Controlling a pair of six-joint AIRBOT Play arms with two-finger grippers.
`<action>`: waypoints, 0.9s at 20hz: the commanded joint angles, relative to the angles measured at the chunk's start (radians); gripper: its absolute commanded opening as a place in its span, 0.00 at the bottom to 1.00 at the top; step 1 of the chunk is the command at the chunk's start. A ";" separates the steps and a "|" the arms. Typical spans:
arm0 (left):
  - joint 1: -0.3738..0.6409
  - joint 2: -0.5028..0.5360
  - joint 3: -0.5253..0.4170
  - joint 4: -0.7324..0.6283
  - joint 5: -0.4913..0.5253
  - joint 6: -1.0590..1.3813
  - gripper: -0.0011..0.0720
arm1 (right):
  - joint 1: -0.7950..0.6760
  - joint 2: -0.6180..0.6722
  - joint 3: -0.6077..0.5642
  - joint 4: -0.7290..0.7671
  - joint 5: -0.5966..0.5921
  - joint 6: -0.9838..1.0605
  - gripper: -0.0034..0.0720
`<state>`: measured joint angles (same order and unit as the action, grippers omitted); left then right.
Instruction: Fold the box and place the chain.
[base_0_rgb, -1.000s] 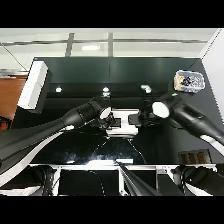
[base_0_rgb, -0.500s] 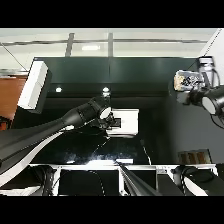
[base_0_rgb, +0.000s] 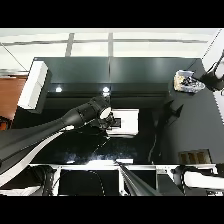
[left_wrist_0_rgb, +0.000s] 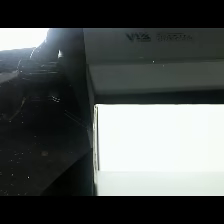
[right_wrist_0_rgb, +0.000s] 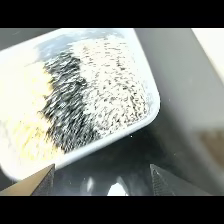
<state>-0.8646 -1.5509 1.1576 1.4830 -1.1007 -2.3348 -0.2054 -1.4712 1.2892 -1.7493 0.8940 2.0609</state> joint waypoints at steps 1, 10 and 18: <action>0.000 0.000 0.001 0.000 0.000 0.000 0.06 | -0.073 -0.267 0.332 0.142 0.293 0.000 0.93; 0.000 0.000 0.001 0.000 0.000 0.000 0.06 | -0.118 -0.442 0.502 0.154 0.257 0.011 0.82; 0.000 0.000 0.001 0.000 0.000 0.000 0.06 | -0.137 -0.506 0.502 0.219 0.189 0.010 0.69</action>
<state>-0.8646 -1.5509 1.1576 1.4830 -1.1015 -2.3344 -0.3386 -1.9545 1.7893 -1.5673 1.1114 2.0693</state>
